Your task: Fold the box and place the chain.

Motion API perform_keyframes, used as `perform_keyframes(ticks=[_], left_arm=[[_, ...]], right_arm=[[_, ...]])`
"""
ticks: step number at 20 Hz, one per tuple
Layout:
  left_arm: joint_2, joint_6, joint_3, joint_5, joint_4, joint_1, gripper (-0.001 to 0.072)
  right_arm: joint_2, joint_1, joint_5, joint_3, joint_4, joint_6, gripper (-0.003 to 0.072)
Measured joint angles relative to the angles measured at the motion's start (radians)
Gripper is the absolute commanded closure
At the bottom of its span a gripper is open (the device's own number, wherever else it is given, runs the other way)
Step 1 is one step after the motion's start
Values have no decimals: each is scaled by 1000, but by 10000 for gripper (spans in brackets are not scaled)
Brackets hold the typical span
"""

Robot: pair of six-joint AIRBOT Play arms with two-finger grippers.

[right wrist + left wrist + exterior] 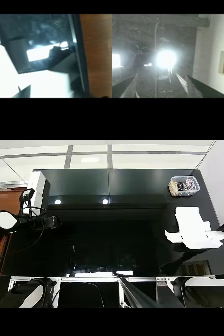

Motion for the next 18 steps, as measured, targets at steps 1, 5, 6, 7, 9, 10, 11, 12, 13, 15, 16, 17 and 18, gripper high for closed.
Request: perform_keyframes(ticks=[1, 5, 6, 7, 9, 10, 11, 12, 13, 15, 16, 17, 18], left_arm=[[0, 0, 0, 0, 0, 0, -1], [0, 0, 0, 4, 0, 0, -1], [0, 0, 0, 8, 0, 0, -1], [0, 0, 0, 11, -1, 0, -1], [0, 0, 0, 13, -1, 0, -1], [0, 0, 0, 16, -1, 0, -1], [0, 0, 0, 18, -3, 0, -1], [0, 0, 0, 18, -8, 0, -1], [-1, 4, 0, 23, -17, -1, -1], [-5, 21, -1, 51, -51, -10, -1], [-9, 27, -2, 70, -70, -19, -1], [-17, 31, -2, 96, -93, -33, 0], [-27, 35, -2, 121, -114, -48, 0]], right_arm=[[-1, 13, 5, 2, -6, -9, 499], [24, 56, 77, 3, 27, -12, 671], [40, 71, 100, -2, 51, -2, 671], [60, 87, 116, -11, 72, 8, 671], [126, 131, 136, -52, 113, 32, 671], [164, 154, 137, -82, 139, 40, 672], [208, 183, 137, -122, 174, 49, 671], [251, 211, 133, -168, 214, 55, 672], [299, 245, 124, -224, 264, 59, 672], [399, 325, 72, -350, 372, 47, 672], [453, 377, 34, -423, 452, 23, 672], [502, 430, -15, -494, 534, -3, 671], [548, 488, -73, -566, 616, -30, 671]])
